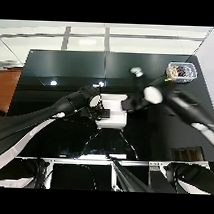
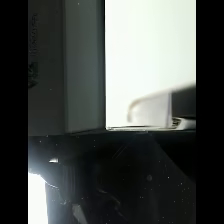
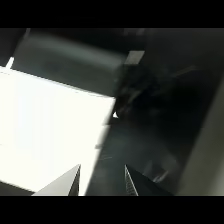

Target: Fold the box and place the chain.

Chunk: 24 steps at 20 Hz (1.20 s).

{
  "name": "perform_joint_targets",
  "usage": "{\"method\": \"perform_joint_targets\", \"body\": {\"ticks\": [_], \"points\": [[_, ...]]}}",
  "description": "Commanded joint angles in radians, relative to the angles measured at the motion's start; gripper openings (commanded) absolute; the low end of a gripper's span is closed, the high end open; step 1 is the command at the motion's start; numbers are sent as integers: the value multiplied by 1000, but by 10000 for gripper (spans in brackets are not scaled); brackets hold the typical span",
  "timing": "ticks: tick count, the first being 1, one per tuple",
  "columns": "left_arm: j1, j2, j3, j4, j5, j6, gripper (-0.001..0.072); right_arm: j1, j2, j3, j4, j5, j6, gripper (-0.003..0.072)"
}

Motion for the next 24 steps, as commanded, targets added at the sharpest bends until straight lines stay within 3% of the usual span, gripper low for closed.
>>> {"method": "perform_joint_targets", "body": {"ticks": [1,3,4,5,6,8,10,12,15,16,17,18,21,24], "points": [[1,0,0,0,0,0,29,-102,184,8,-362,86,-75,336],[1,0,0,0,2,0,29,-249,188,-21,-485,59,-75,337],[1,0,0,0,5,0,30,-349,180,-53,-473,-16,-74,384],[1,0,0,0,6,0,30,-439,167,-90,-450,-112,-73,669],[1,0,0,2,6,0,30,-533,142,-128,-388,-230,-73,720],[1,0,0,4,6,0,29,-681,41,-128,-126,-428,-115,720],[1,0,0,4,6,0,29,-759,-105,-30,88,-549,-121,720],[0,0,0,3,6,0,29,-792,-307,184,188,-489,-122,720],[1,0,0,4,6,0,30,-819,-578,529,202,-248,-13,720],[1,0,0,4,5,2,29,-830,-656,638,202,-165,69,703],[1,0,0,4,3,3,29,-840,-715,719,202,-99,125,621],[1,0,0,4,3,3,29,-848,-766,784,203,-46,169,621],[0,0,0,3,3,3,30,-862,-844,863,232,11,177,621],[1,0,0,3,3,3,29,-862,-869,864,283,-2,169,620]]}}
